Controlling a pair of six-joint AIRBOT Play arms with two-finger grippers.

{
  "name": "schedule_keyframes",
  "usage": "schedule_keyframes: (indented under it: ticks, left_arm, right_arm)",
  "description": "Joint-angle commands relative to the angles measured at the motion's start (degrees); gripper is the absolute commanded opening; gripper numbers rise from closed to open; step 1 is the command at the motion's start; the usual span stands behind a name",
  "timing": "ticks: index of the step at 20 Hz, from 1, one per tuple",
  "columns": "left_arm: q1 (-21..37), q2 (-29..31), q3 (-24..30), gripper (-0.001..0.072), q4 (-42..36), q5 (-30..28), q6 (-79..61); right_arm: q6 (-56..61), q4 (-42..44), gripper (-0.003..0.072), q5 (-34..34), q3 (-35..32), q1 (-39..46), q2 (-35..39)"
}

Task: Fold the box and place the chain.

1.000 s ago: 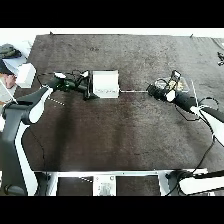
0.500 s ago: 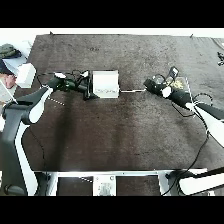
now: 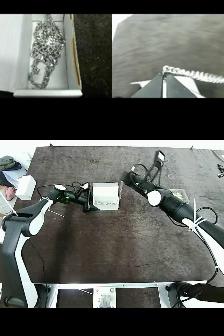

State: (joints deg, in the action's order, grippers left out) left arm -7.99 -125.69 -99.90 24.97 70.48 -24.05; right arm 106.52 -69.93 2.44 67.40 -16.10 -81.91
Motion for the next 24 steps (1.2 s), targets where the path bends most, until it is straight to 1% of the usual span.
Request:
schedule_keyframes:
  ticks: [1, 4, 8, 11, 13, 14, 15, 16, 17, 18, 19, 20, 22, 24]
  left_arm:
    - [-0.02, -0.02, 0.02, 0.0282, 0.02, 0.00, 0.00]
    - [0.00, -0.02, 0.02, 0.0282, 0.02, -0.02, 0.00]
    - [0.00, -0.02, 0.02, 0.0282, 0.02, -0.02, 0.00]
    - [0.00, -0.02, 0.02, 0.0282, 0.02, -0.02, 0.00]
    - [0.00, -0.02, 0.02, 0.0282, 0.02, -0.02, 0.00]
    - [0.00, -0.02, 0.02, 0.0282, 0.02, -0.02, 0.00]
    - [0.00, -0.02, 0.02, 0.0282, 0.02, -0.02, 0.00]
    - [0.00, -0.02, 0.02, 0.0282, 0.02, -0.02, 0.00]
    - [-0.02, -0.02, 0.02, 0.0282, 0.02, -0.02, 0.00]
    - [0.00, -0.02, 0.02, 0.0282, 0.02, -0.02, 0.00]
    - [0.00, -0.02, 0.02, 0.0282, 0.02, -0.02, 0.00]
    - [0.00, -0.02, 0.02, 0.0282, 0.02, -0.02, 0.00]
    - [0.00, -0.02, 0.02, 0.0282, 0.02, -0.02, 0.00]
    - [0.00, -0.02, 0.02, 0.0282, 0.02, -0.02, 0.00]
  right_arm:
    - [-0.44, -0.87, -0.0011, -0.33, 4.90, -5.79, -0.81]
    - [-0.42, -0.96, -0.0011, -0.33, 6.80, -8.24, -2.47]
    - [-0.20, -0.74, -0.0011, -0.31, 7.17, -10.88, -6.12]
    - [-0.15, -0.72, -0.0011, 1.03, 7.17, -10.14, -9.18]
    - [-0.22, -0.79, -0.0010, 2.82, 7.13, -9.01, -9.92]
    - [-0.24, -0.83, 0.0018, 3.91, 7.06, -8.33, -9.90]
    - [-0.24, -1.81, 0.0199, 5.29, 7.06, -7.48, -9.88]
    - [-0.22, -2.84, 0.0345, 6.91, 7.06, -6.62, -9.70]
    - [-0.24, -4.00, 0.0318, 9.70, 7.04, -5.57, -9.20]
    - [-0.24, -6.67, 0.0319, 13.00, 7.02, -4.55, -8.48]
    - [-0.22, -9.31, 0.0319, 16.04, 6.03, -3.30, -6.93]
    - [-0.17, -10.51, 0.0319, 16.87, 3.52, -1.88, -4.50]
    - [0.57, -10.86, 0.0319, 14.78, -4.85, 2.16, 2.19]
    - [4.02, -10.88, 0.0319, 12.11, -14.05, 7.89, 8.07]
